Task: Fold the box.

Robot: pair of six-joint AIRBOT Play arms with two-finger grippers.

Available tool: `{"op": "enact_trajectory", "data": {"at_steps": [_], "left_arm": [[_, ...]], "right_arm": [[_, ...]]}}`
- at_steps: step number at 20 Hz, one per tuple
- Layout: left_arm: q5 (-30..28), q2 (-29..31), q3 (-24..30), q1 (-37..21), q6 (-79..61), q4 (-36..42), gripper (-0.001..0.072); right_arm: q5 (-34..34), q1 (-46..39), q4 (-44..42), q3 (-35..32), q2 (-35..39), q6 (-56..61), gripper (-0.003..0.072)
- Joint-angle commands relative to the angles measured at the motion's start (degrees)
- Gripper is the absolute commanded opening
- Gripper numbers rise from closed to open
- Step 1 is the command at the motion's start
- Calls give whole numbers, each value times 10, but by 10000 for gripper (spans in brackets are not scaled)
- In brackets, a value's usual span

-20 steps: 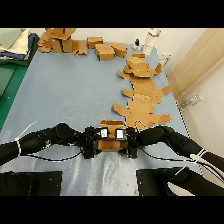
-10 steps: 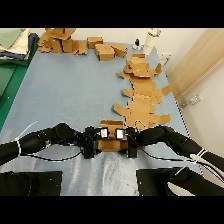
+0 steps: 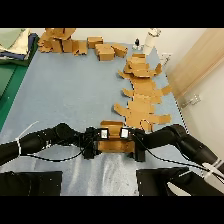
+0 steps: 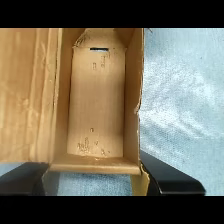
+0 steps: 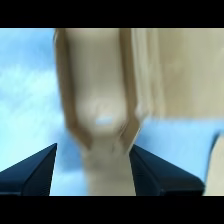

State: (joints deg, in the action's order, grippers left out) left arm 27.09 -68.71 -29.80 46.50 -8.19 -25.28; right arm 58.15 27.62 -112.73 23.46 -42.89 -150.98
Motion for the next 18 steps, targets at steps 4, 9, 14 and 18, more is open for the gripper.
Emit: {"op": "enact_trajectory", "data": {"at_steps": [4, 9, 14, 18], "left_arm": [[-1, 0, 0, -1, 0, 0, 385], [-1, 0, 0, -1, 1, 0, 385], [-1, 0, 0, -1, 1, 0, 385], [-1, 0, 0, -1, 1, 0, 385]], "right_arm": [[191, 0, -38, 2, 106, 329, 716], [140, 0, -111, 2, 141, 607, 699], [23, 0, -154, 2, 139, 745, 163], [-97, -1, -174, 2, 126, 745, 153]]}}
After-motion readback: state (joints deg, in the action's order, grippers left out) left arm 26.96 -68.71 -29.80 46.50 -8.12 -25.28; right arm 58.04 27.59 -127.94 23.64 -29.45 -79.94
